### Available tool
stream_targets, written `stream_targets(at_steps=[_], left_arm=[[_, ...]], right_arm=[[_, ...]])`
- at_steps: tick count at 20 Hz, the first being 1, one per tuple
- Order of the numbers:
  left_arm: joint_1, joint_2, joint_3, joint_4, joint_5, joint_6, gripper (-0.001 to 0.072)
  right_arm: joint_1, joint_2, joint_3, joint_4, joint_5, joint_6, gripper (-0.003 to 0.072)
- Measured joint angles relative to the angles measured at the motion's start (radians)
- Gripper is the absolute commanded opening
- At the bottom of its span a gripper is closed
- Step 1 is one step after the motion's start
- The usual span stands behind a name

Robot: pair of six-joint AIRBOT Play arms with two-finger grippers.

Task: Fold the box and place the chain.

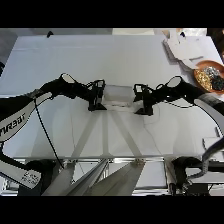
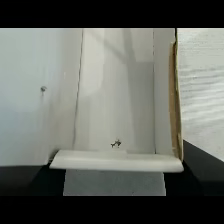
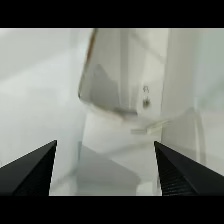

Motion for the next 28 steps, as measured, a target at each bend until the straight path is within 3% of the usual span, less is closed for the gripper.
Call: stream_targets(at_steps=[1, 2, 4, 5, 8, 16, 22, 28], left_arm=[[0.0, 0.0, 0.0, 0.0, 0.0, 0.001, 0.0412], [0.0, 0.0, 0.0, 0.0, 0.0, 0.002, 0.0412], [0.0, 0.0, 0.0, 0.001, 0.0, 0.002, 0.0412], [0.0, 0.0, 0.0, 0.001, 0.0, 0.002, 0.0412], [0.0, 0.0, 0.0, 0.001, 0.0, 0.002, 0.0412], [0.0, 0.0, 0.0, 0.001, 0.0, 0.002, 0.0412], [0.0, 0.0, 0.0, 0.002, 0.0, 0.002, 0.0412], [0.0, 0.0, 0.0, 0.002, 0.0, 0.002, 0.0412]], right_arm=[[-0.008, 0.01, 0.0, -0.01, -0.003, 0.013, 0.0638], [-0.017, 0.018, 0.0, -0.017, -0.005, 0.032, 0.0548], [-0.039, 0.041, 0.0, -0.033, -0.008, 0.078, 0.0155], [-0.047, 0.058, 0.0, -0.038, -0.006, 0.099, 0.0025], [-0.061, 0.113, 0.0, -0.008, 0.012, 0.149, 0.0009], [-0.041, 0.155, 0.0, 0.278, 0.046, 0.374, 0.0006], [0.008, 0.055, 0.0, 0.438, -0.126, 0.413, 0.0006], [0.017, -0.085, 0.0, 0.597, -0.183, 0.376, 0.0007]])
